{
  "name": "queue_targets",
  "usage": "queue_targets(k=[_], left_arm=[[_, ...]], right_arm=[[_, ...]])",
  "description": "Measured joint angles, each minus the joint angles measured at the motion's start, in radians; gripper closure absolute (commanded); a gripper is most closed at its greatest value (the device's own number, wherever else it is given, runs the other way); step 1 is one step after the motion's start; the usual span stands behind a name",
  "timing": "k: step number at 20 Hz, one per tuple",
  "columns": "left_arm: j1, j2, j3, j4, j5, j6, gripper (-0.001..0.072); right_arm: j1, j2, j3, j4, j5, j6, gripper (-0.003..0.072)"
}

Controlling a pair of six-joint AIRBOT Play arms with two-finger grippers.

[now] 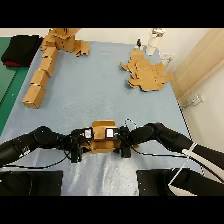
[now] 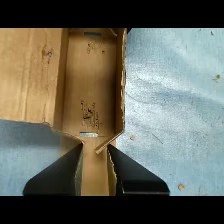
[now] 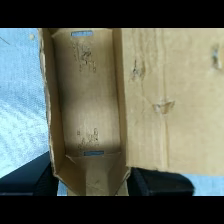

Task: Fold the box.

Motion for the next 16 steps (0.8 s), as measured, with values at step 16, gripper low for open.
queue_targets(k=[16], left_arm=[[-0.073, -0.038, 0.021, -0.085, 0.111, 0.018, 0.0615]], right_arm=[[0.0, 0.0, 0.0, 0.0, 0.0, 0.0, 0.0171]])
